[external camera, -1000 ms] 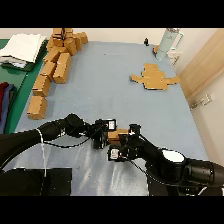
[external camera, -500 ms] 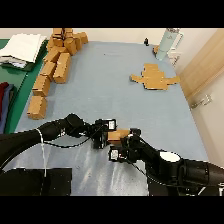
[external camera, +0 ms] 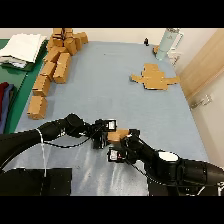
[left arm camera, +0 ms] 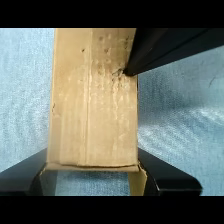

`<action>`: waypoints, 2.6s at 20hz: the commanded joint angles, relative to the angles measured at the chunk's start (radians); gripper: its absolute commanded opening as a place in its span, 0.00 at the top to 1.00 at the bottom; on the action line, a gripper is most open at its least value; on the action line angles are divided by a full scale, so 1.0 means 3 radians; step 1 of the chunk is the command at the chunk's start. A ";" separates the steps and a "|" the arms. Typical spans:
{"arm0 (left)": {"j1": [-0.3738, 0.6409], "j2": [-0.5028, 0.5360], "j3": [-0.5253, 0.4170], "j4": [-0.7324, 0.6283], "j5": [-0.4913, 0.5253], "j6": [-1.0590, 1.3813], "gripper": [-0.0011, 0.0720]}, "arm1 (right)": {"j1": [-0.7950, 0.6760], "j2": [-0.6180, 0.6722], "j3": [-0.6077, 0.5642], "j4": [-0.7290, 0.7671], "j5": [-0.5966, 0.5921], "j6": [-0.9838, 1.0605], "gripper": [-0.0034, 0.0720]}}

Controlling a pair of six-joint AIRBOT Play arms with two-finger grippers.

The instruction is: Fold the box.

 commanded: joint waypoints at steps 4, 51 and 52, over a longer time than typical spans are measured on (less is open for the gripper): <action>0.0001 0.0001 0.0003 -0.0001 0.0001 -0.0001 0.27 | 0.0004 0.0065 0.0029 -0.0037 0.0015 0.0009 0.95; 0.0001 0.0001 0.0003 0.0000 0.0001 -0.0001 0.27 | -0.0103 -0.0128 0.0036 0.0041 0.0263 0.0010 0.95; 0.0001 0.0001 0.0003 -0.0001 0.0001 -0.0001 0.27 | -0.0103 -0.0128 0.0036 0.0045 0.0263 0.0009 0.95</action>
